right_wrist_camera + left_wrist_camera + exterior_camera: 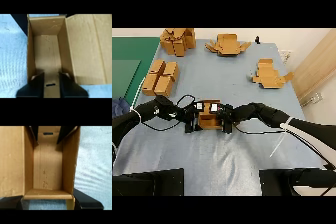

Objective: Fold the box.

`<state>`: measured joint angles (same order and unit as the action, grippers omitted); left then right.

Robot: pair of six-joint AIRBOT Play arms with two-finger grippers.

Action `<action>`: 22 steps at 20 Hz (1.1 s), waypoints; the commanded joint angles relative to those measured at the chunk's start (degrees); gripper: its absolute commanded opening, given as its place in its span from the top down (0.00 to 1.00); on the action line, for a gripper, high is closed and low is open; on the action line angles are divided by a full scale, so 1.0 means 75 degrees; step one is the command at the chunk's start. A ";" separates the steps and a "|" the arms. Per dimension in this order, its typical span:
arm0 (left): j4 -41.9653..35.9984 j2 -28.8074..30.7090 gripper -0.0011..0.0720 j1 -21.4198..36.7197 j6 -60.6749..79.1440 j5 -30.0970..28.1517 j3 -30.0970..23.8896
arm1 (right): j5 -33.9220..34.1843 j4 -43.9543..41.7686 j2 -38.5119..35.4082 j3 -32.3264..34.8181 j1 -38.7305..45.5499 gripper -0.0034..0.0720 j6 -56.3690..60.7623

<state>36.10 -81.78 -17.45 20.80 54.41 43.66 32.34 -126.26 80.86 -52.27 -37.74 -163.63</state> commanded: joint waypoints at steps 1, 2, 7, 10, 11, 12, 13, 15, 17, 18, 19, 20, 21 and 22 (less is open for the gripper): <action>0.0017 0.0003 0.76 0.0006 0.0023 -0.0003 0.0003 | 0.0460 0.0321 -0.0463 -0.0006 0.0286 0.91 0.1262; 0.0017 0.0003 0.76 0.0006 0.0023 -0.0003 0.0003 | 0.0828 0.0321 -0.0755 -0.0006 0.0469 0.94 0.1574; 0.0015 0.0003 0.76 0.0006 0.0023 -0.0003 0.0003 | 0.3136 0.0396 -0.2579 0.0038 0.1795 0.95 0.3640; 0.0015 0.0003 0.76 0.0006 0.0023 -0.0003 0.0003 | 0.3695 0.0399 -0.3267 0.0478 0.3456 0.95 0.6018; 0.0015 0.0003 0.76 0.0006 0.0023 -0.0006 0.0003 | 0.3826 0.0210 -0.3284 0.0711 0.3960 0.95 0.6391; 0.0015 0.0003 0.76 0.0006 0.0023 0.0000 0.0003 | 0.3920 0.0064 -0.3179 0.0930 0.4281 0.95 0.6438; 0.0015 0.0003 0.76 0.0006 0.0020 0.0000 0.0003 | 0.3926 -0.0152 -0.2908 0.1119 0.4438 0.95 0.6438; 0.0012 0.0003 0.76 0.0006 0.0023 -0.0006 0.0003 | 0.3899 -0.0708 -0.1947 0.1201 0.4357 0.95 0.6403; 0.0015 0.0003 0.76 0.0006 0.0023 0.0000 0.0003 | 0.3806 -0.1588 -0.0851 0.1128 0.3993 0.95 0.6114; 0.0012 0.0003 0.76 0.0006 0.0023 -0.0006 0.0003 | 0.3736 -0.1918 -0.0326 0.1000 0.3716 0.95 0.5974; 0.0006 0.0003 0.76 0.0006 0.0023 -0.0006 0.0003 | 0.3678 -0.2157 0.0073 0.0836 0.3424 0.95 0.5872; 0.0006 0.0003 0.76 0.0006 0.0023 -0.0006 0.0003 | 0.3585 -0.2375 0.0396 0.0624 0.3092 0.95 0.5808; 0.0009 0.0003 0.76 0.0006 0.0023 -0.0003 0.0003 | 0.3518 -0.2465 0.0635 0.0382 0.2804 0.95 0.5814; 0.0009 0.0003 0.76 0.0006 0.0023 -0.0003 0.0003 | 0.3520 -0.2489 0.0854 0.0087 0.2538 0.95 0.5817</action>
